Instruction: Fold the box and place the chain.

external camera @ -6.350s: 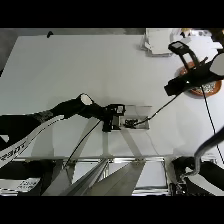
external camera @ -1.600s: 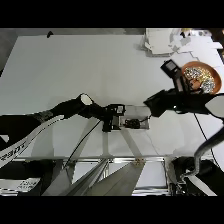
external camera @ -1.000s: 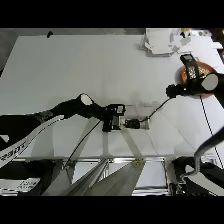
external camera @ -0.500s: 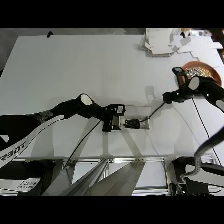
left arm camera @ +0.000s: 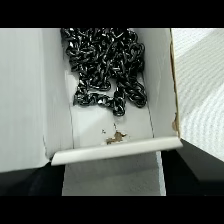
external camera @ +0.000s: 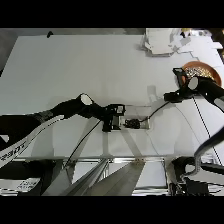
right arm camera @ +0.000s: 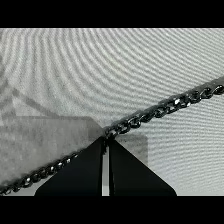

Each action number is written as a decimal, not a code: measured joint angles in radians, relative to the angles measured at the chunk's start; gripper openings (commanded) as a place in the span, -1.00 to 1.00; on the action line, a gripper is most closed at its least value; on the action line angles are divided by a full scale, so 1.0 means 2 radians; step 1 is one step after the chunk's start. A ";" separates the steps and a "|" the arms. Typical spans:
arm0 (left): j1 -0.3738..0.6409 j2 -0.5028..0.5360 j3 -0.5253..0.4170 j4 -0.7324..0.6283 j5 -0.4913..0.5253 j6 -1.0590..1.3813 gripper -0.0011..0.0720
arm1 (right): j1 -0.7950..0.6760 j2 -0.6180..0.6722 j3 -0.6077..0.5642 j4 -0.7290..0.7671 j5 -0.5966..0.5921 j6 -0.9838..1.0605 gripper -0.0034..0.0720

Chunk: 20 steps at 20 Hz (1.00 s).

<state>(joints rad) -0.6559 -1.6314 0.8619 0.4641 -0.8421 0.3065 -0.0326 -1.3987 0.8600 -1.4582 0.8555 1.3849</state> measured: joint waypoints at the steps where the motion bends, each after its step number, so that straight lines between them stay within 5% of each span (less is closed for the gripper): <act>1: 0.000 0.000 0.000 0.000 0.000 0.000 -0.73 | 0.001 0.014 0.000 0.002 0.015 -0.001 -0.87; 13: 0.000 0.000 0.000 0.000 0.000 0.000 -0.73 | 0.110 0.315 0.001 0.044 0.154 0.004 -0.86; 20: 0.000 0.000 0.000 0.000 0.000 0.000 -0.73 | 0.242 0.367 -0.004 0.153 0.152 0.025 -0.86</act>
<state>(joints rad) -0.6559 -1.6314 0.8619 0.4637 -0.8425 0.3069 0.4515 -0.6655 0.8513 -1.1515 1.1603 1.4342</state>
